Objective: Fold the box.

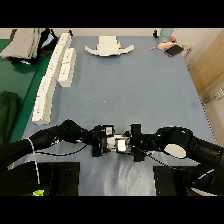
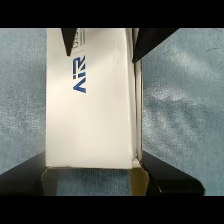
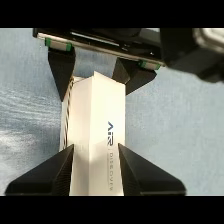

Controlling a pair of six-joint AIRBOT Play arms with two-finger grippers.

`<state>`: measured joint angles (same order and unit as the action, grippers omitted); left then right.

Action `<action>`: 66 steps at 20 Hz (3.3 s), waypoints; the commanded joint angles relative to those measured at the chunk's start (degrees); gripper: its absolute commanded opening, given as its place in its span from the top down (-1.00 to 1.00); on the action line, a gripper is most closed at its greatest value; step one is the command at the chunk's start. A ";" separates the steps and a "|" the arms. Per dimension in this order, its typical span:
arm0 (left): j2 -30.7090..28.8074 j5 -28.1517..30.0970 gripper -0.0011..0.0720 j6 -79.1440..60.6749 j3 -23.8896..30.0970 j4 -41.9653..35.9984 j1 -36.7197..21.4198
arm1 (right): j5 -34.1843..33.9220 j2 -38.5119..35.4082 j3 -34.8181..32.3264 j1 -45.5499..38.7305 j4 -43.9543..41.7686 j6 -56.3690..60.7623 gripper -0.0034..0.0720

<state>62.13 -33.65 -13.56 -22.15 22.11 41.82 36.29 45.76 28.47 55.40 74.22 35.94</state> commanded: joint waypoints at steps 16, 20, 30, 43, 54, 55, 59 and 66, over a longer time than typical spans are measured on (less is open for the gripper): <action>0.00 0.22 -0.42 0.07 -0.04 -0.04 -0.02 | -0.33 -6.73 0.02 0.04 -2.93 3.61 -0.32; 0.00 0.22 -0.42 0.07 -0.02 -0.07 -0.02 | -0.31 -8.79 0.00 0.07 -3.87 19.61 0.72; 0.00 0.22 -0.42 0.07 -0.04 -0.04 -0.02 | -15.82 -10.86 -9.29 0.00 -18.10 28.15 0.90; 0.00 0.22 -0.42 0.07 -0.04 -0.04 -0.02 | -18.56 -10.82 -11.67 0.04 -19.91 29.18 0.90; 0.00 0.22 -0.42 0.07 -0.04 -0.04 -0.02 | -18.80 -10.82 -16.17 0.07 -23.30 29.18 0.90; 0.02 0.22 -0.42 0.07 -0.04 -0.07 -0.02 | -18.84 -10.82 -16.55 0.07 -23.61 29.18 0.90; 0.02 0.22 -0.42 0.07 -0.04 -0.04 -0.02 | -18.84 -10.80 -17.68 0.07 -24.00 29.18 0.90; 0.00 0.22 -0.42 0.07 -0.04 -0.04 -0.02 | -19.08 -7.15 -17.73 0.07 -24.15 29.16 0.90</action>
<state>62.13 -33.41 -13.50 -22.13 22.06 41.82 16.88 37.10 10.83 55.40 49.93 65.12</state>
